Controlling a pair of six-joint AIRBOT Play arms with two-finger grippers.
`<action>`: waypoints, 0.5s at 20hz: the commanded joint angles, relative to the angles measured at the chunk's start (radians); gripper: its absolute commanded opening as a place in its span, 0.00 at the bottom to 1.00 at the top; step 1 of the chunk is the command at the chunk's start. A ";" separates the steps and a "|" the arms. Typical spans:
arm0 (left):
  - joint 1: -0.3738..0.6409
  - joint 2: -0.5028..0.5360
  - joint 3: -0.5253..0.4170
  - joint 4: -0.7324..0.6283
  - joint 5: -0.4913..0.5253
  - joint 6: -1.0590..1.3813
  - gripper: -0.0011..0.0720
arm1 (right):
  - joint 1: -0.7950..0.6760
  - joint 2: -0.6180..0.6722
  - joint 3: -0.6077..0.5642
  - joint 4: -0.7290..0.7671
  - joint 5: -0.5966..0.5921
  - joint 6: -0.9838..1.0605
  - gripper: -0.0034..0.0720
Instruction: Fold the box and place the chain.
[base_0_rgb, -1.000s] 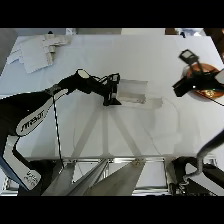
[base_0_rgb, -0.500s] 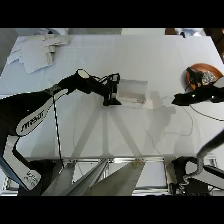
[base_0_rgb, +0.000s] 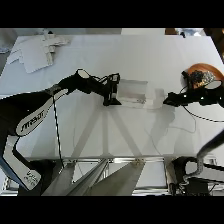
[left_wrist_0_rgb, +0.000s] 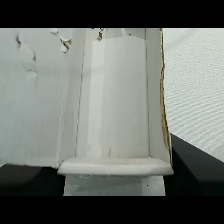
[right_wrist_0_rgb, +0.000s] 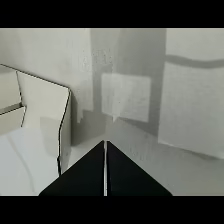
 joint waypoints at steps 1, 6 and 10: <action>0.000 0.000 0.000 0.000 0.000 0.000 0.55 | 0.035 -0.042 -0.001 0.048 -0.016 -0.018 0.06; 0.000 0.000 0.000 0.000 0.000 0.000 0.55 | 0.125 -0.084 -0.001 0.129 -0.016 -0.045 0.05; 0.000 0.000 0.000 0.000 0.000 0.000 0.55 | 0.122 -0.084 -0.001 0.235 0.029 -0.111 0.05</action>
